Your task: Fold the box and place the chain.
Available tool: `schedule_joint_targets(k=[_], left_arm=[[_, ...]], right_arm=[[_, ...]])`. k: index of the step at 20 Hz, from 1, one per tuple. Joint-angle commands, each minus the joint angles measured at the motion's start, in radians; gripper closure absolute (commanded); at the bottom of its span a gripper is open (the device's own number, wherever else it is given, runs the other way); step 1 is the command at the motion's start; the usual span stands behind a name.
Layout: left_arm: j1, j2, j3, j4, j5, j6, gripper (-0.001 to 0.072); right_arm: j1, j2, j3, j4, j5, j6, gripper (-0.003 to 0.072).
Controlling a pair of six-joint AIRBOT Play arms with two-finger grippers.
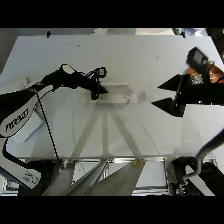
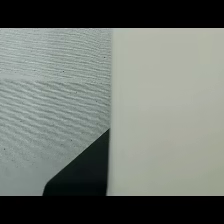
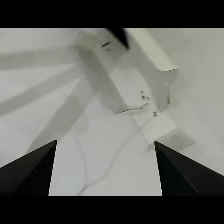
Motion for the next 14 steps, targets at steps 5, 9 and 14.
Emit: schedule_joint_targets(k=[5, 9, 14], left_arm=[[0.000, -0.001, 0.001, 0.000, 0.000, 0.000, 0.0701], [0.000, -0.001, 0.001, 0.000, 0.000, 0.000, 0.0701], [0.000, -0.001, 0.001, 0.000, 0.000, 0.000, 0.0701]], right_arm=[[0.217, 0.000, 0.000, -0.058, -0.057, -0.064, -0.0010], [0.220, -0.001, 0.000, -0.060, -0.059, -0.071, -0.0010], [0.218, -0.042, -0.032, -0.113, -0.077, -0.171, -0.0010]])
